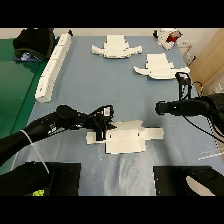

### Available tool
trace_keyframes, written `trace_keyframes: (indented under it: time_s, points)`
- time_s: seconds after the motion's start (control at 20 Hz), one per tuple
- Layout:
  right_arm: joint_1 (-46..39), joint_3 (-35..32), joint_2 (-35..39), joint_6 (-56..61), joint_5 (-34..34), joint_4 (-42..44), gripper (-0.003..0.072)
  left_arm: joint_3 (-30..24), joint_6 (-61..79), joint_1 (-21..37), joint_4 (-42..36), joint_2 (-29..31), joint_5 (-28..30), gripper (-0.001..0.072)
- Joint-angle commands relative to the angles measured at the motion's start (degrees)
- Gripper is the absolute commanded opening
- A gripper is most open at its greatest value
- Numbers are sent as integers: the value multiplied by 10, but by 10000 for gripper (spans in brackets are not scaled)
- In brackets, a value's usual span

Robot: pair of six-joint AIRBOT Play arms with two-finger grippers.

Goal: Fold the box.

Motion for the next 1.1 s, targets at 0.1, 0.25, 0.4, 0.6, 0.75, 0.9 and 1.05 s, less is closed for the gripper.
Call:
trace_keyframes:
  time_s: [0.1,0.25,0.4,0.6,0.75,0.9,1.05]
  points:
    - [0,0,0,0,0,-1,528,24,-29,42,23,-33,-76,12]
    - [0,0,0,0,0,0,528,35,-29,41,29,-53,-91,12]
    - [0,0,0,0,0,2,528,34,-31,41,53,-64,-92,12]
    - [0,0,0,0,0,3,528,34,-35,41,59,-65,-96,13]
    - [0,0,0,0,0,3,528,33,-35,41,59,-65,-111,13]
    - [0,0,0,0,0,3,528,31,-35,41,64,-65,-131,13]
    - [0,0,0,0,-1,3,527,31,-35,41,66,-65,-137,12]
